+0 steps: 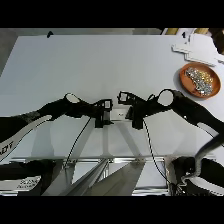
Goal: Fold the box and place the chain.
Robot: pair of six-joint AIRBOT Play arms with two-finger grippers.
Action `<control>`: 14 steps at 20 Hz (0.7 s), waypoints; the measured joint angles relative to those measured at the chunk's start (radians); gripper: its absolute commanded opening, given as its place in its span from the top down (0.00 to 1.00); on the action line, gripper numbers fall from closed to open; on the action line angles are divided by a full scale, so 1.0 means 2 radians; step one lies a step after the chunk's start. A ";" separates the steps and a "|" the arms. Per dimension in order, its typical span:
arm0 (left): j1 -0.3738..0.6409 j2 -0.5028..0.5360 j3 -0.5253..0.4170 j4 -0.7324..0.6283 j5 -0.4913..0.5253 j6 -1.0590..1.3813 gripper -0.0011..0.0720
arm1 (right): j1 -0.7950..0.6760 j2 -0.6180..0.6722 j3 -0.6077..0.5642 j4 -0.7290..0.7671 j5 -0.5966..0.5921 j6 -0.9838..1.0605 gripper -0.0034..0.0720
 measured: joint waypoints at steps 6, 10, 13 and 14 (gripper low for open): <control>0.000 0.000 0.000 0.000 -0.001 0.000 0.97 | 0.000 -0.004 0.000 0.010 0.002 -0.006 0.93; 0.000 0.000 0.000 -0.003 0.002 -0.002 0.97 | 0.000 0.036 0.000 -0.014 0.001 0.013 0.93; 0.000 0.000 0.000 -0.002 0.001 -0.002 0.97 | -0.006 0.089 0.000 -0.081 0.003 0.092 0.93; 0.000 0.000 0.000 -0.002 0.000 -0.002 0.97 | -0.014 0.107 0.000 -0.111 0.011 0.136 0.93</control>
